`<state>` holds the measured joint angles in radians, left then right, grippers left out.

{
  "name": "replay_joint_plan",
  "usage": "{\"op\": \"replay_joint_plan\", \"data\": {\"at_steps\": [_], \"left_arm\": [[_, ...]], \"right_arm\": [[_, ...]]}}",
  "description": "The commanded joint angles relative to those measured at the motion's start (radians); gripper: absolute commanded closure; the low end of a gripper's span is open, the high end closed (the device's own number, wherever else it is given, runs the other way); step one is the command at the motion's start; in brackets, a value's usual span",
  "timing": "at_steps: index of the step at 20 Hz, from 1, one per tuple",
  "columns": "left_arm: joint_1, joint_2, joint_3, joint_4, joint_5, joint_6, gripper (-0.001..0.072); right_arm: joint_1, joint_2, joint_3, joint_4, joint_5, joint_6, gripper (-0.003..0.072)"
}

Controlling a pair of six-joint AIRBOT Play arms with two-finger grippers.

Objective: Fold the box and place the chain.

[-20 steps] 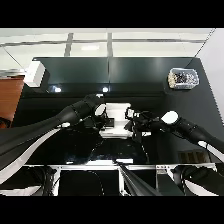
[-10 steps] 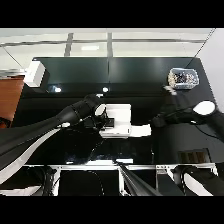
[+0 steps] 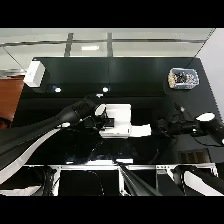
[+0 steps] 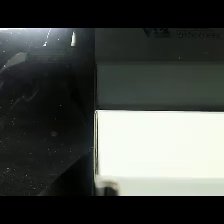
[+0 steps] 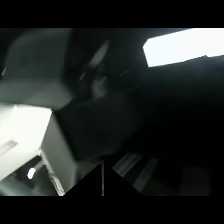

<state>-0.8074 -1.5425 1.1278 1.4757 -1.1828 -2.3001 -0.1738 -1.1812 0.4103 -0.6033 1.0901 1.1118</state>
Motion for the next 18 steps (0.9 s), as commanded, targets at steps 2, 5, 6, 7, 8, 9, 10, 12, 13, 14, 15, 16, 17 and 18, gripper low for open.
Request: {"op": "replay_joint_plan", "data": {"at_steps": [2,5,6,7,8,9,10,12,13,14,15,16,17,18], "left_arm": [[0.0,-0.001,0.0,0.0,0.0,0.0,0.0685],[0.0,-0.001,0.0,0.0,0.0,0.0,0.0686],[0.0,-0.001,0.0,0.0,0.0,0.0,0.0686],[0.0,-0.001,0.0,0.0,0.0,0.0,0.0686],[0.0,-0.001,0.0,0.0,0.0,0.0,0.0686],[0.0,-0.001,0.0,0.0,0.0,0.0,0.0686],[0.0,-0.001,0.0,0.0,0.0,0.0,0.0686],[0.0,-0.001,0.0,0.0,0.0,0.0,0.0686],[0.0,-0.001,0.0,0.0,0.0,0.0,0.0686],[0.0,-0.001,0.0,0.0,0.0,0.0,0.0686],[0.0,-0.001,0.0,0.0,0.0,0.0,0.0685],[0.0,-0.001,0.0,0.0,0.0,0.0,0.0685],[0.0,-0.001,0.0,0.0,0.0,0.0,0.0685],[0.0,-0.001,0.0,0.0,-0.001,0.0,0.0685]], "right_arm": [[0.153,-0.107,0.007,0.267,0.001,-0.186,0.0671],[0.181,-0.106,0.079,0.229,0.034,-0.19,0.067],[0.18,-0.106,0.103,0.219,0.056,-0.19,0.0668],[0.181,-0.106,0.121,0.209,0.073,-0.188,0.055],[0.183,-0.106,0.131,0.209,0.09,-0.188,0.0314],[0.186,-0.106,0.138,0.211,0.102,-0.188,0.0206],[0.193,-0.106,0.142,0.211,0.114,-0.188,0.0192],[0.226,-0.106,0.149,0.21,0.113,-0.173,0.0194],[0.251,-0.106,0.16,0.21,0.104,-0.171,0.0195],[0.28,-0.106,0.175,0.209,0.09,-0.155,0.0195],[0.309,-0.106,0.193,0.208,0.08,-0.135,0.0197],[0.339,-0.106,0.217,0.194,0.072,-0.116,0.0207],[0.368,-0.106,0.241,0.167,0.062,-0.083,0.0207],[0.4,-0.106,0.266,0.122,0.046,-0.02,0.0207]]}}
